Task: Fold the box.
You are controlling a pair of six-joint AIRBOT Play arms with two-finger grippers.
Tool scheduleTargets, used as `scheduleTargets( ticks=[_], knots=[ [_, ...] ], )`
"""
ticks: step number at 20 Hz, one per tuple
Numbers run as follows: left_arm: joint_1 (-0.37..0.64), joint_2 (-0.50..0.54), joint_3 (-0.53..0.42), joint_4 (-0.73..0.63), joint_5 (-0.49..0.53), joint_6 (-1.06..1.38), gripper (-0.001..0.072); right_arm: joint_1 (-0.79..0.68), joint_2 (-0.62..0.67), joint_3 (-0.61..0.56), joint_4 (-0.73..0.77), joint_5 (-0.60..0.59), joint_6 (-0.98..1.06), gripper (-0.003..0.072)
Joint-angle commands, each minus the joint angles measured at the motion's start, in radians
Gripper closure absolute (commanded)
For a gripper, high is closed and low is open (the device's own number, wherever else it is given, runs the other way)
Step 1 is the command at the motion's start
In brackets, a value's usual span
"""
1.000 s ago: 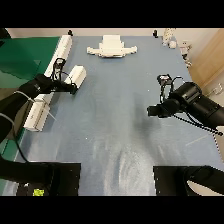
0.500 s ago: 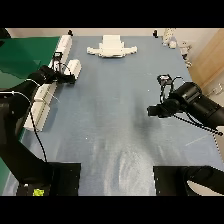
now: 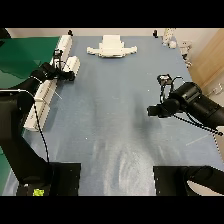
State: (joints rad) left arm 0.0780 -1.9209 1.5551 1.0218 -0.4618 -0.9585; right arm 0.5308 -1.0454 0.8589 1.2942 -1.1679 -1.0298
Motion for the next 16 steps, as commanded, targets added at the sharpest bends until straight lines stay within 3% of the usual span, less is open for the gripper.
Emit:
scheduleTargets(
  ticks=[1,16],
  knots=[
    [0.011,-0.018,0.010,0.056,-0.014,-0.059,0.0283,0.000,0.000,0.001,0.000,0.000,0.000,0.0669],
    [0.015,-0.017,0.010,0.052,0.003,-0.053,0.0280,0.000,0.000,0.001,0.000,0.000,0.000,0.0669]
  ],
)
